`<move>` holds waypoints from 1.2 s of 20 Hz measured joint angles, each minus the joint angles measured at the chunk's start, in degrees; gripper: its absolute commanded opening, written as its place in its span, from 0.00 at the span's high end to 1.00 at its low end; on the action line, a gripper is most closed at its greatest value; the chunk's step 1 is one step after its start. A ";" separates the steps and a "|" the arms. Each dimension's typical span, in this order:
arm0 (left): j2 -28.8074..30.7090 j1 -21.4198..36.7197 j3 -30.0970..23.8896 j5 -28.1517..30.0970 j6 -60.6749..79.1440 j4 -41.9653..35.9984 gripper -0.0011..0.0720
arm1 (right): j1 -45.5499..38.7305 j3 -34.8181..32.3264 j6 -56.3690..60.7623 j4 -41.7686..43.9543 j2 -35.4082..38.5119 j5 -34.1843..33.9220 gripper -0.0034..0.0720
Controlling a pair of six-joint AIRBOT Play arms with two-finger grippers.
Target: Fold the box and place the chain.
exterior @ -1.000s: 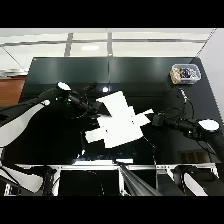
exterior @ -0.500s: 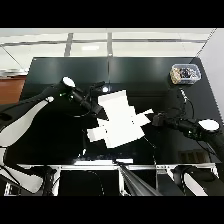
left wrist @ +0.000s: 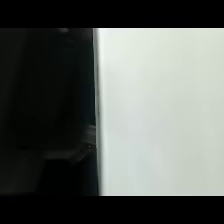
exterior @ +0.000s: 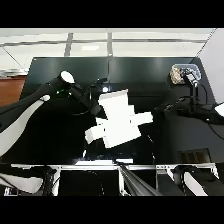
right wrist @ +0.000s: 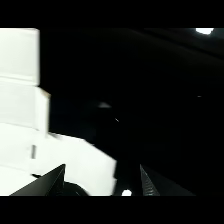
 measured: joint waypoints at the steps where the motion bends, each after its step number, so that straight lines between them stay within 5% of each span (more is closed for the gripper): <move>1: 2.34 -0.85 -2.16 2.86 1.64 0.13 0.95 | -0.20 1.05 0.28 -2.03 0.00 0.85 0.25; 5: 10.16 -4.74 -11.47 17.16 15.10 -0.02 0.95 | -0.68 3.15 1.01 -6.71 0.00 3.91 0.25; 9: 10.47 -6.64 -14.08 25.81 29.09 -0.13 0.95 | -0.52 3.02 -0.20 -8.24 0.00 5.11 0.25; 14: 8.33 -7.45 -14.19 29.88 39.32 0.72 0.95 | 3.52 -1.60 -9.29 -8.66 -0.11 4.33 0.31; 15: 8.11 -7.61 -14.19 30.42 40.57 1.03 0.95 | 5.05 -3.08 -11.28 -8.68 -0.11 3.21 0.25; 16: 7.98 -7.78 -14.19 31.39 41.40 1.36 0.95 | 6.60 -4.46 -12.72 -8.61 -0.11 1.57 0.03; 17: 7.87 -7.96 -14.19 32.41 42.07 1.73 0.95 | 8.35 -5.95 -14.01 -8.48 -0.11 -0.39 0.00; 24: 7.48 -8.92 -14.21 34.82 43.50 5.46 0.95 | 21.35 -12.04 -23.93 -7.85 -0.39 -8.94 0.00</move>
